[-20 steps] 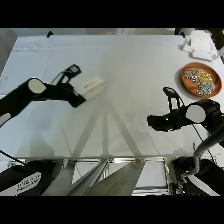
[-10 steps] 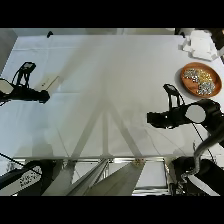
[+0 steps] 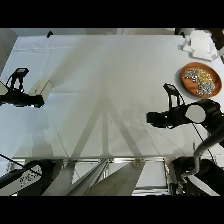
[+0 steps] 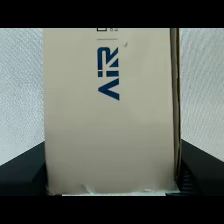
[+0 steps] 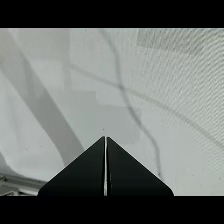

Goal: Fold the box and place the chain.

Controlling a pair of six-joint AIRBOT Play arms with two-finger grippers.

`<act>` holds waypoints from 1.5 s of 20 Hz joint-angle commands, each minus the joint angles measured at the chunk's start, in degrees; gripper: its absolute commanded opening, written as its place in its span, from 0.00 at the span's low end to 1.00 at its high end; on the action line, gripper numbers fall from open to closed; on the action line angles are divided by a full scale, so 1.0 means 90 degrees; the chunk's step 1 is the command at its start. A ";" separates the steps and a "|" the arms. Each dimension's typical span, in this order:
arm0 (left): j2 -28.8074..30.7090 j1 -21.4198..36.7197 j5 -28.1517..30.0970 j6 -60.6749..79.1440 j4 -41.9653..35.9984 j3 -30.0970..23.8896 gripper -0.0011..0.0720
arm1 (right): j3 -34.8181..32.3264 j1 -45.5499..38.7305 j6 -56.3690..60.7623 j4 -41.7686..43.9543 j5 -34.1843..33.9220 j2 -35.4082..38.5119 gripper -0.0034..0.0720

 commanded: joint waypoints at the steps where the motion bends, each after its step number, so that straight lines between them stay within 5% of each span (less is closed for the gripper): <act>1: -0.0005 0.0012 -0.0172 -0.0039 -0.0002 0.0000 0.91 | 0.0007 0.0002 0.0000 0.0000 0.0000 0.0000 0.07; 2: -0.0005 0.0010 -0.0194 -0.0039 -0.0005 0.0000 0.97 | 0.0007 0.0002 0.0000 0.0000 0.0000 0.0000 0.07; 12: 0.0619 -0.0095 -0.0012 -0.0034 -0.0102 0.0002 0.97 | 0.0007 0.0002 0.0000 0.0000 0.0000 0.0000 0.07; 21: 0.1868 -0.1749 -0.0061 -0.0015 -0.0238 0.0002 0.96 | 0.0007 0.0002 0.0000 0.0000 0.0000 0.0000 0.07; 22: 0.1855 -0.1911 -0.0117 -0.0017 -0.0240 0.0000 0.93 | 0.0007 0.0002 0.0000 0.0000 0.0000 0.0000 0.07; 24: 0.1831 -0.2164 -0.0199 -0.0017 -0.0238 0.0000 0.60 | 0.0007 0.0002 0.0000 0.0000 0.0000 0.0000 0.07; 25: 0.1819 -0.2232 -0.0216 -0.0017 -0.0240 0.0000 0.51 | 0.0007 0.0002 0.0000 0.0000 -0.0002 0.0000 0.07; 30: 0.1817 -0.2268 -0.0219 -0.0019 -0.0340 0.0000 0.51 | 0.0007 0.0002 0.0000 0.0000 0.0000 0.0000 0.07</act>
